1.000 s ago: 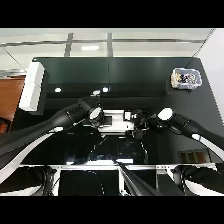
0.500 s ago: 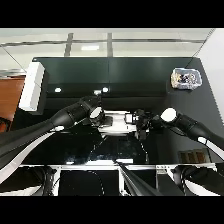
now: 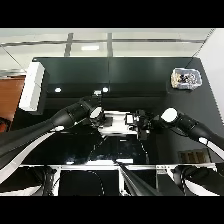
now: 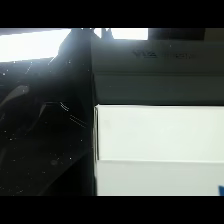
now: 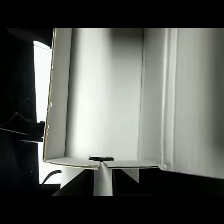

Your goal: Fold the box and place the chain.

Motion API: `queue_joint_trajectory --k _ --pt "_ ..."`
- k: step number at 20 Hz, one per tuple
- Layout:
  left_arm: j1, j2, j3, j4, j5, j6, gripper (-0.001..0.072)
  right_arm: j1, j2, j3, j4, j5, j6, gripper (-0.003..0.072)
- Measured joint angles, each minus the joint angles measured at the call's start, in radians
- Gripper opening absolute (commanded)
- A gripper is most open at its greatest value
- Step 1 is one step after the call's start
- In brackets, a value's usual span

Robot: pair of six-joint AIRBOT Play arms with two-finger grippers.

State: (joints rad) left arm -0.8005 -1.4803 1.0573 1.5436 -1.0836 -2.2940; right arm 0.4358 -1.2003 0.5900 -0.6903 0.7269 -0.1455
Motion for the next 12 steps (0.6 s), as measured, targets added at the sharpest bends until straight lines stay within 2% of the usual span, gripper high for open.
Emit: queue_joint_trajectory --k 3,8,12 --pt "0.0 0.0 0.0 0.0 0.0 0.002 0.0024 0.0 0.0 0.0 0.022 0.007 0.018 0.0128" --pt "0.0 0.0 0.0 0.0 0.001 0.0 0.0024 0.0 -0.035 0.0 0.174 -0.015 0.031 0.0128" --pt "0.0 0.0 0.0 0.0 0.001 -0.001 0.0024 0.0 -0.068 0.0 0.238 -0.025 0.032 0.0138"
